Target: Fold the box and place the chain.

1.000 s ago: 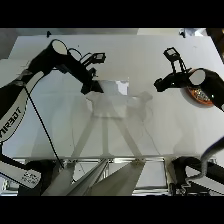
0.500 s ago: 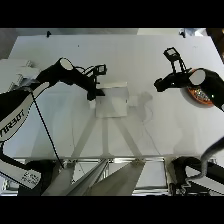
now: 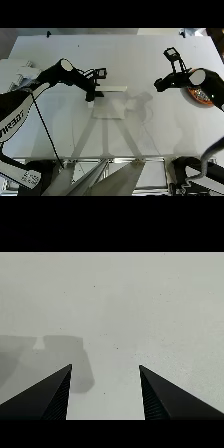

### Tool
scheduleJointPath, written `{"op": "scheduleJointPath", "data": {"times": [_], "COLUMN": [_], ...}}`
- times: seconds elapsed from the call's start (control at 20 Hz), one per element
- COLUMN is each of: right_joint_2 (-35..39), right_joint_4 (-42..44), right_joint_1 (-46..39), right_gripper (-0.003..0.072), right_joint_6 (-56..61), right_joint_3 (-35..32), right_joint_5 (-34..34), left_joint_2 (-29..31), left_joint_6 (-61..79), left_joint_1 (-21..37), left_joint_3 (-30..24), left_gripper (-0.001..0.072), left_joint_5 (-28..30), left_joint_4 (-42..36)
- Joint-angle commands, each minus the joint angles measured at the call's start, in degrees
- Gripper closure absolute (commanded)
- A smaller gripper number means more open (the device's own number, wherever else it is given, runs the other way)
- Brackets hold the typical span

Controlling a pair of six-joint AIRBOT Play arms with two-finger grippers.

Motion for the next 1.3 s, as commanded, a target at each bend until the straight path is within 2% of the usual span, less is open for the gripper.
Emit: {"op": "scheduleJointPath", "data": {"times": [0.0,0.2,0.45,1.25], "right_joint_2": [0.0,0.0,0.0,0.0], "right_joint_4": [0.0,0.0,0.0,0.0], "right_joint_1": [0.0,0.0,0.0,0.0], "right_gripper": [0.0211,0.0211,0.0211,0.0211], "right_joint_6": [0.0,0.0,0.0,0.0], "right_joint_3": [0.1,0.0,0.1,0.0], "right_joint_5": [0.0,0.0,0.0,0.0], "left_joint_2": [0.1,-0.2,-2.0,-2.0], "left_joint_6": [-1.0,-0.3,-0.3,-0.4], "left_joint_1": [0.1,0.0,0.0,0.0], "left_joint_3": [0.4,0.6,0.6,0.6], "left_gripper": [0.0709,0.0708,0.0708,0.0702], "left_joint_5": [-2.7,-0.6,-0.5,-1.1], "left_joint_4": [2.5,2.5,2.3,2.3]}}
